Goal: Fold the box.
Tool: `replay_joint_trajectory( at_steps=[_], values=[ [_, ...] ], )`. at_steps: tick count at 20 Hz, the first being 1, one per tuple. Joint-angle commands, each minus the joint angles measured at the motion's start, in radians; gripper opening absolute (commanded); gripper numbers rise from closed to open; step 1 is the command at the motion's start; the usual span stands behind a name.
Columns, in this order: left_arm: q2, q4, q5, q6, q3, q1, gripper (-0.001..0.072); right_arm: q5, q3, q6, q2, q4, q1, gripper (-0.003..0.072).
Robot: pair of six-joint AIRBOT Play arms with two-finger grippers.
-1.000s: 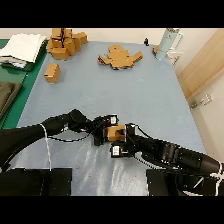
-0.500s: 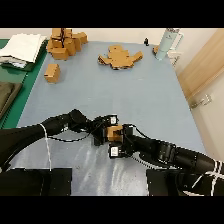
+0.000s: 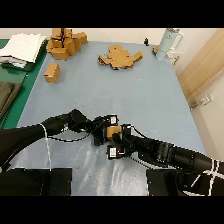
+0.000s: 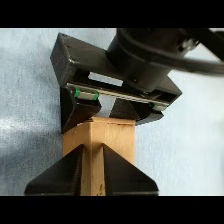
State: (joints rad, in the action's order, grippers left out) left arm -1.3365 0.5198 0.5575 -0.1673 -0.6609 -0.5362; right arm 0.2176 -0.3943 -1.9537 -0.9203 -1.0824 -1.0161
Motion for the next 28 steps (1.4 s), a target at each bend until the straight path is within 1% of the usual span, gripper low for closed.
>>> replay_joint_trajectory(
  at_steps=[1, 4, 5, 6, 7, 8, 12, 13, 14, 15, 18, 19, 20, 21, 22, 23, 28],
  values=[
    [0.0, 0.0, 0.0, -0.001, 0.0, 0.0, 0.0463, 0.002, -0.001, 0.0, -0.001, 0.005, 0.001, 0.0144],
    [0.0, 0.001, 0.0, -0.001, 0.0, 0.0, 0.0463, 0.0, -0.001, 0.0, 0.003, 0.005, 0.0, 0.0146],
    [0.0, 0.001, 0.0, 0.0, 0.0, 0.0, 0.0463, 0.0, -0.002, 0.0, 0.009, 0.005, 0.0, 0.0218],
    [0.0, 0.001, -0.001, -0.001, 0.0, 0.0, 0.0463, 0.0, -0.001, 0.0, 0.018, 0.003, 0.0, 0.038],
    [0.0, 0.001, 0.0, -0.001, 0.0, 0.0, 0.0463, 0.002, -0.001, 0.0, 0.025, 0.002, 0.0, 0.0433],
    [0.0, 0.0, -0.001, -0.001, 0.0, 0.0, 0.0463, 0.01, -0.001, 0.0, 0.029, 0.002, 0.001, 0.0444],
    [0.0, 0.001, 0.0, -0.001, 0.0, 0.0, 0.0463, 0.063, -0.001, 0.001, 0.028, 0.002, 0.026, 0.0445],
    [0.0, 0.001, 0.0, -0.001, 0.0, 0.0, 0.0463, 0.064, -0.001, 0.0, 0.028, 0.002, 0.033, 0.046],
    [0.0, 0.0, 0.0, -0.001, 0.0, 0.0, 0.0463, 0.069, -0.001, 0.0, 0.028, 0.005, 0.033, 0.0507],
    [0.0, 0.001, 0.0, -0.001, 0.0, 0.0, 0.0463, 0.071, -0.001, 0.0, 0.028, 0.005, 0.033, 0.0513],
    [0.0, 0.0, 0.0, -0.001, 0.0, 0.0, 0.0463, 0.075, -0.001, 0.0, 0.025, 0.006, 0.034, 0.0503],
    [0.0, 0.0, 0.0, 0.0, 0.0, 0.0, 0.0463, 0.075, -0.001, 0.0, 0.021, 0.005, 0.038, 0.0474],
    [0.0, 0.001, 0.0, -0.001, 0.0, 0.0, 0.0463, 0.076, -0.001, 0.0, 0.018, 0.006, 0.038, 0.0346],
    [0.0, 0.001, 0.0, 0.0, 0.0, 0.0, 0.0463, 0.075, -0.001, 0.0, 0.018, 0.007, 0.038, 0.0259],
    [0.0, 0.001, 0.0, 0.0, 0.0, 0.0, 0.0463, 0.076, -0.001, 0.0, 0.018, 0.008, 0.038, 0.0215],
    [0.0, 0.001, 0.0, 0.0, 0.0, 0.0, 0.0463, 0.075, -0.001, 0.0, 0.018, 0.01, 0.038, 0.0197],
    [0.0, 0.001, 0.0, -0.001, 0.0, 0.0, 0.0463, 0.075, -0.001, 0.0, 0.018, 0.009, 0.038, 0.0205]
  ],
)
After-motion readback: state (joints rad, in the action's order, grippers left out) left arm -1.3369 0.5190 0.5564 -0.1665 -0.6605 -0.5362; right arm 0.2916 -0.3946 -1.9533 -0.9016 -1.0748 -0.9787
